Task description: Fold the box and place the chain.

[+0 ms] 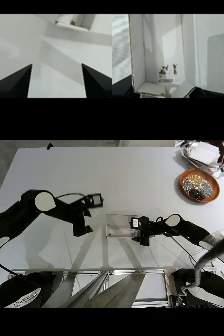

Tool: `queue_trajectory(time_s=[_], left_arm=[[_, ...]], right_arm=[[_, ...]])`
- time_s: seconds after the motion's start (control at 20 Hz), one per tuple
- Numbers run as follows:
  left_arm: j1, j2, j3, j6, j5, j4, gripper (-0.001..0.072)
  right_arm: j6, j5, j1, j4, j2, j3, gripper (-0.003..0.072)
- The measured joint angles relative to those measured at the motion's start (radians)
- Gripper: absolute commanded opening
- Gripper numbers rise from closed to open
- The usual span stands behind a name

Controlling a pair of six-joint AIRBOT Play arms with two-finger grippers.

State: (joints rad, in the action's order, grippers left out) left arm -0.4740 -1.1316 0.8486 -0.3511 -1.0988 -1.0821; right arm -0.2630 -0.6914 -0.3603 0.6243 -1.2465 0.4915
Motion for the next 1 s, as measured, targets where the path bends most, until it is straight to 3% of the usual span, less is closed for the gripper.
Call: queue_trajectory(time_s=[0.2,0.45,0.7,1.0], left_arm=[[0.036,-0.051,-0.142,0.426,0.126,0.237,0.0694],[0.046,-0.183,-0.192,0.739,0.216,0.504,0.0697],[0.050,-0.245,-0.201,0.835,0.274,0.596,0.0697],[0.050,-0.276,-0.203,0.872,0.256,0.620,0.0700]], right_arm=[[0.000,0.000,0.000,0.000,0.000,0.000,0.0298],[0.000,0.000,0.000,0.000,0.000,0.000,0.0298],[0.000,0.000,0.000,0.000,0.000,0.000,0.0298],[0.000,0.000,0.000,0.000,0.000,0.000,0.0298]])
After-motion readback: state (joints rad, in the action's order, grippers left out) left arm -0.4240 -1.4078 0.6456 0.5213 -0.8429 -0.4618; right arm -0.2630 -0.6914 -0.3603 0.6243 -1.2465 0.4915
